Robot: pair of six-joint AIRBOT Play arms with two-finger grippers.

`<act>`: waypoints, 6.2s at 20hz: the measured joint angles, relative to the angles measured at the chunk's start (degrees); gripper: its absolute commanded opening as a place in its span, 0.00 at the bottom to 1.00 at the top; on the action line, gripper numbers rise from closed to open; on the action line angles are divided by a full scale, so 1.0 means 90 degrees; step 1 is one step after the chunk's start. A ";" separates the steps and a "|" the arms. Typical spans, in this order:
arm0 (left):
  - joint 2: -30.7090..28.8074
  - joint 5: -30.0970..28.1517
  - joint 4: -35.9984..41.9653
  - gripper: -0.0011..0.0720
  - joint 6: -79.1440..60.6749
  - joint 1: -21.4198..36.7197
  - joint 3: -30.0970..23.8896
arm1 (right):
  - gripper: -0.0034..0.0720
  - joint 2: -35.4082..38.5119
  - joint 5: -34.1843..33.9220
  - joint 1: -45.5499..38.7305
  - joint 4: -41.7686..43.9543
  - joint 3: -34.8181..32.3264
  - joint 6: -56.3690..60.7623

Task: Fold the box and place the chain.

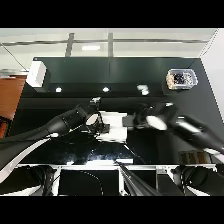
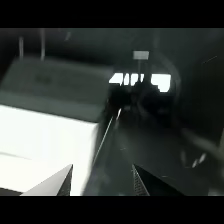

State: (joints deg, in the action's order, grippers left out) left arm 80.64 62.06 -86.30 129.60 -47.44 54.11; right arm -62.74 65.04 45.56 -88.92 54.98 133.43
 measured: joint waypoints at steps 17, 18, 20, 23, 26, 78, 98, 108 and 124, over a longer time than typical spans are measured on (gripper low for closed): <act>0.0000 -0.0002 0.0000 0.05 0.0002 0.0000 0.0000 | 0.92 -0.1870 -0.1649 -0.5814 -0.0379 0.1627 -0.2616; 0.0000 -0.0002 0.0000 0.05 0.0002 0.0000 0.0000 | 0.92 -0.2283 -0.1715 -0.5882 -0.0277 0.2016 -0.2693; 0.0000 -0.0002 0.0000 0.05 0.0005 0.0000 0.0000 | 0.92 -0.3041 -0.1683 -0.5962 -0.0138 0.2754 -0.2798; 0.0000 -0.0005 0.0000 0.05 0.0002 0.0000 0.0000 | 0.92 -0.4005 -0.1523 -0.6020 -0.0027 0.3704 -0.2873; 0.0000 -0.0005 0.0000 0.05 0.0002 0.0000 0.0000 | 0.86 -0.4646 -0.1377 -0.6037 0.0007 0.4243 -0.2900; 0.0000 -0.0002 0.0000 0.05 0.0005 0.0000 0.0000 | 0.05 0.0767 0.1392 -0.2334 0.4750 0.2310 -0.6237; 0.0000 -0.0002 0.0000 0.05 0.0005 0.0000 0.0000 | 0.49 -0.0578 0.0410 -0.1299 0.4461 0.1044 -0.6054; 0.0000 -0.0005 0.0000 0.05 0.0005 0.0000 0.0000 | 0.91 -0.0070 -0.0124 -0.3769 0.1695 0.0352 -0.5117; 0.0000 -0.0019 0.0000 0.05 0.0005 0.0000 0.0000 | 0.06 -0.3315 -0.2601 -0.5134 0.1435 0.1552 -0.2584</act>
State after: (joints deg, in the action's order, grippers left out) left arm 80.64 61.89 -86.30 129.64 -47.44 54.11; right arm -92.58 41.63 -0.64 -76.01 68.95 110.17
